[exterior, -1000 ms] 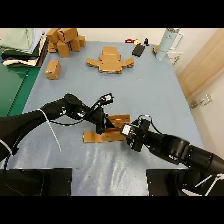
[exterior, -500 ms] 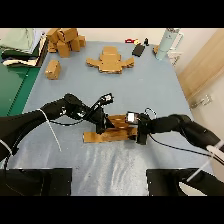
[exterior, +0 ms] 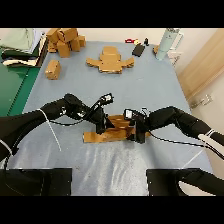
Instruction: Fold the box.
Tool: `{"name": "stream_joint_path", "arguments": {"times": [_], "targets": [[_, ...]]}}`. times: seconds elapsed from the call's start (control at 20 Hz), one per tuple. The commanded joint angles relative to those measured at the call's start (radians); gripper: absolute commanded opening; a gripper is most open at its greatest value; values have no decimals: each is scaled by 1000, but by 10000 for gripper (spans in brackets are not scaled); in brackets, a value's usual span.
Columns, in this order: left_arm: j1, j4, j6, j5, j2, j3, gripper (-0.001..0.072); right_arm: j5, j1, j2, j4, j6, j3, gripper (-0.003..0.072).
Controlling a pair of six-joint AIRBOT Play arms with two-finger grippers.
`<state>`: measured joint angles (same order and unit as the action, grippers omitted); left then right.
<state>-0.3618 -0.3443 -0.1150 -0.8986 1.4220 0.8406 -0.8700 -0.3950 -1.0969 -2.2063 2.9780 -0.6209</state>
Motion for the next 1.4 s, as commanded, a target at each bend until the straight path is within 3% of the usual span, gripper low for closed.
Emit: {"name": "stream_joint_path", "arguments": {"times": [0.0, 0.55, 0.65, 0.95, 1.05, 1.35], "targets": [[0, 0, 0, 0, 0, 0, 13, -6, 2, 8, 2, -1, -3, 715], [0, 0, 0, 0, 0, 0, 13, 26, -25, -22, 20, 26, 14, 703], [0, 0, 0, 0, 0, 0, 13, 51, -40, -28, 23, 26, 32, 630], [0, 0, 0, 0, 0, 0, 13, 47, -62, -29, 26, 26, 53, 622], [0, 0, 0, 0, 0, 0, 13, 38, -62, -28, 26, 26, 53, 575], [0, 0, 0, 0, 0, 0, 13, 43, -61, -29, 27, 26, 53, 575]]}}
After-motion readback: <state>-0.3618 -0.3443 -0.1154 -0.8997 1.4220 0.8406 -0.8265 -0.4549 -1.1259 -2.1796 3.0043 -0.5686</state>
